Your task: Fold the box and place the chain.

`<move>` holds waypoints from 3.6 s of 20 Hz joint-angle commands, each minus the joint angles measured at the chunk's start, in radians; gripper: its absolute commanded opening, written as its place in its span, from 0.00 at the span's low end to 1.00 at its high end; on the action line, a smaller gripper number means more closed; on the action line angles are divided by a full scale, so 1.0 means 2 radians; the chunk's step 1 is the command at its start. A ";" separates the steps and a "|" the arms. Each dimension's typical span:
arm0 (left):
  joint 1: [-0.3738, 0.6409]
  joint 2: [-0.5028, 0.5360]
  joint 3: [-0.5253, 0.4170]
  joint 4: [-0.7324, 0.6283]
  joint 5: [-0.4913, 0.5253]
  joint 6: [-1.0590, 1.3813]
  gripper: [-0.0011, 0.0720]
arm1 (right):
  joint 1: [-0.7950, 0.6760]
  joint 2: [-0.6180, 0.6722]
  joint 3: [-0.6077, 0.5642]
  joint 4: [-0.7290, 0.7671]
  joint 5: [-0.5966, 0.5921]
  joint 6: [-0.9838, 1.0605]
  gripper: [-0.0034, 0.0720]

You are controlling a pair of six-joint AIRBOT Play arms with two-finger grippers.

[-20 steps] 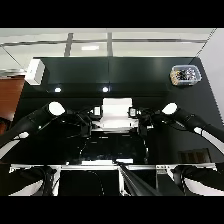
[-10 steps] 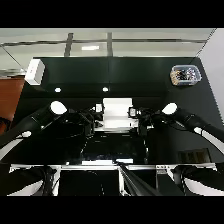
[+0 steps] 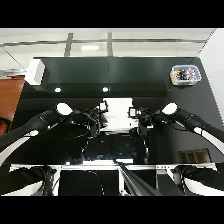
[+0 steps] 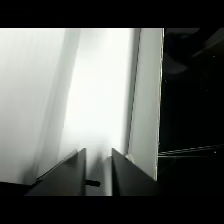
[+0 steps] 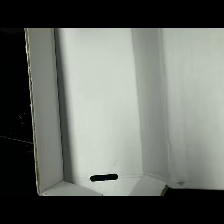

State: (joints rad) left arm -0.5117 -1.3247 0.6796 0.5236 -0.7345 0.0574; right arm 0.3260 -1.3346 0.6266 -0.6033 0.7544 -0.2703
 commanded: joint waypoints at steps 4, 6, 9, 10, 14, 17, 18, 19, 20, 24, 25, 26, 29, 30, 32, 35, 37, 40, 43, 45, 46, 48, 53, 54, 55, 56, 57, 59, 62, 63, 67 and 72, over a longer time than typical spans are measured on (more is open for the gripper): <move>-0.005 -0.002 0.000 0.009 0.015 0.002 0.58 | 0.000 0.000 0.000 0.000 0.000 0.000 0.65; -0.005 -0.002 0.000 0.010 0.015 0.001 0.46 | 0.000 0.000 0.000 0.000 0.000 0.000 0.65; -0.005 -0.001 0.000 0.010 0.010 -0.003 0.66 | 0.000 0.000 0.000 0.000 0.000 0.000 0.65; -0.002 0.002 0.000 0.015 0.011 -0.006 0.65 | 0.001 0.000 0.000 0.000 0.000 0.000 0.65; 0.024 0.046 0.005 0.083 -0.006 -0.095 0.05 | 0.000 0.000 0.000 0.000 0.000 0.000 0.65; 0.069 0.109 0.004 0.131 -0.017 -0.213 0.05 | 0.000 0.000 0.000 0.000 0.000 0.000 0.65; 0.090 0.129 0.004 0.152 -0.019 -0.263 0.05 | 0.001 0.000 0.000 0.000 0.000 0.000 0.65; 0.114 0.142 0.003 0.181 -0.019 -0.356 0.05 | 0.000 0.000 0.000 0.000 0.000 0.000 0.65; 0.138 0.146 0.003 0.214 -0.023 -0.445 0.05 | 0.001 0.000 0.000 0.000 0.000 0.000 0.65; 0.245 0.097 -0.012 0.211 -0.133 -0.691 0.05 | 0.001 0.000 0.000 0.000 0.000 0.000 0.65; 0.263 0.074 -0.016 0.170 -0.170 -0.679 0.05 | 0.001 0.000 0.000 0.000 0.000 0.000 0.65; 0.276 0.051 -0.021 0.121 -0.196 -0.648 0.05 | 0.001 0.000 0.000 0.000 0.000 0.000 0.65; 0.264 -0.019 -0.025 0.038 -0.211 -0.602 0.05 | 0.001 0.000 0.000 0.000 0.000 0.000 0.65; 0.246 -0.036 -0.024 0.037 -0.204 -0.602 0.05 | 0.001 0.000 0.000 0.000 0.000 0.000 0.65; 0.208 -0.055 -0.024 0.032 -0.192 -0.568 0.05 | 0.001 0.000 0.000 0.000 0.000 0.000 0.65; 0.172 -0.060 -0.024 0.018 -0.167 -0.567 0.05 | 0.001 0.000 0.000 0.000 0.000 0.000 0.65; 0.168 -0.060 -0.024 -0.014 -0.173 -0.534 0.05 | 0.001 0.000 0.000 0.000 0.000 0.000 0.65; 0.178 -0.060 -0.023 -0.073 -0.190 -0.477 0.07 | 0.001 0.000 0.000 0.000 0.000 0.000 0.65; 0.184 -0.060 -0.011 -0.087 -0.201 -0.476 0.80 | 0.001 0.000 0.000 0.000 0.000 0.000 0.65; 0.182 -0.060 -0.001 -0.087 -0.211 -0.475 0.82 | 0.001 0.000 0.000 0.000 0.000 0.000 0.65; 0.178 -0.060 0.006 -0.087 -0.217 -0.476 0.82 | 0.001 0.000 0.000 0.000 0.000 0.000 0.65; 0.166 -0.060 0.017 -0.086 -0.229 -0.476 0.81 | 0.001 0.000 0.000 0.000 0.000 0.000 0.65; 0.135 -0.060 0.050 -0.062 -0.233 -0.535 0.63 | 0.001 0.000 0.000 0.000 0.000 0.000 0.65; 0.128 -0.060 0.062 -0.036 -0.231 -0.562 0.63 | 0.001 0.000 0.000 0.000 0.000 0.000 0.65; 0.120 -0.060 0.075 -0.006 -0.226 -0.589 0.63 | 0.001 0.000 0.000 0.000 0.000 0.000 0.65; 0.111 -0.060 0.086 0.019 -0.220 -0.615 0.63 | 0.001 0.000 0.000 0.000 0.000 0.000 0.65; 0.100 -0.060 0.098 0.044 -0.212 -0.641 0.63 | 0.001 0.000 0.000 0.000 0.000 0.000 0.65; 0.074 -0.060 0.115 0.088 -0.193 -0.694 0.63 | 0.001 0.000 0.000 0.000 0.000 0.000 0.65; 0.032 -0.060 0.133 0.156 -0.158 -0.785 0.63 | 0.001 0.000 0.000 0.000 0.000 0.000 0.65; 0.018 -0.060 0.137 0.176 -0.146 -0.813 0.62 | 0.001 0.000 0.000 0.000 0.000 0.000 0.65; -0.026 -0.060 0.154 0.250 -0.117 -0.903 0.55 | 0.001 0.000 0.000 0.000 0.000 0.000 0.65; -0.079 -0.060 0.186 0.408 -0.124 -1.035 0.55 | 0.001 0.000 0.000 0.000 0.000 0.000 0.65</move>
State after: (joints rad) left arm -0.6090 -1.4433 1.0168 1.1263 -0.9916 -1.8290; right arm 0.3260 -1.3346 0.6266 -0.6029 0.7544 -0.2699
